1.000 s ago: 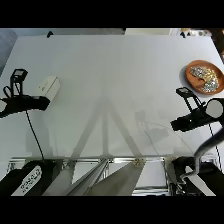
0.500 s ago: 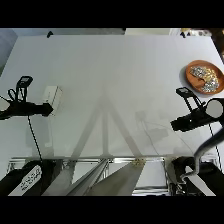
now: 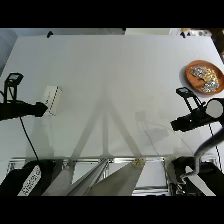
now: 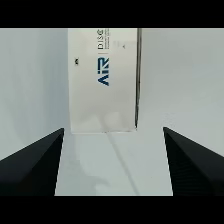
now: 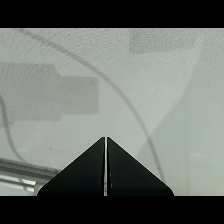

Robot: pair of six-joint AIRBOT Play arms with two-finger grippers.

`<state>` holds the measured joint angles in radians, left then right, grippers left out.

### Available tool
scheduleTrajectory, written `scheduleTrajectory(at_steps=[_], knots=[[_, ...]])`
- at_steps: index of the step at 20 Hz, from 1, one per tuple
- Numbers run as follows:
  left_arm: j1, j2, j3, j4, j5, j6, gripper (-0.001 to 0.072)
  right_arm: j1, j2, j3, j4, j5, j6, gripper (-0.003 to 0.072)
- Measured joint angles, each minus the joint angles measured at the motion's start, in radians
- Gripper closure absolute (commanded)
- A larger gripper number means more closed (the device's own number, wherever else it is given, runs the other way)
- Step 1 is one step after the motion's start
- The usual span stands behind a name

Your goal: Fold the box and place the chain.

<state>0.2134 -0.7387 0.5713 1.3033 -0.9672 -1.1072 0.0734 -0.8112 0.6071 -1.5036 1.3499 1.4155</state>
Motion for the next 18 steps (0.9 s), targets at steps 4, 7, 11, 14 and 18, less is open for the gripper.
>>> scheduleTrajectory(at_steps=[4,7,11,14,18], knots=[[-0.042,0.13,0.0,-0.003,-0.049,0.0,0.0018,0.0,0.0,0.0,0.0,0.0,0.0,0.0666],[-0.072,0.183,0.0,-0.004,-0.074,0.0,0.0018,0.0,0.0,0.0,0.0,0.0,0.0,0.0666],[-0.1,0.208,0.0,-0.005,-0.088,0.0,0.0018,0.0,0.0,0.0,0.0,0.0,0.0,0.0666],[-0.114,0.214,0.0,-0.005,-0.093,0.0,0.0018,0.0,0.0,0.0,0.0,0.0,0.0,0.0666],[-0.12,0.217,0.0,-0.008,-0.094,0.0,0.0018,0.0,0.0,0.0,0.0,0.0,0.0,0.0666]])
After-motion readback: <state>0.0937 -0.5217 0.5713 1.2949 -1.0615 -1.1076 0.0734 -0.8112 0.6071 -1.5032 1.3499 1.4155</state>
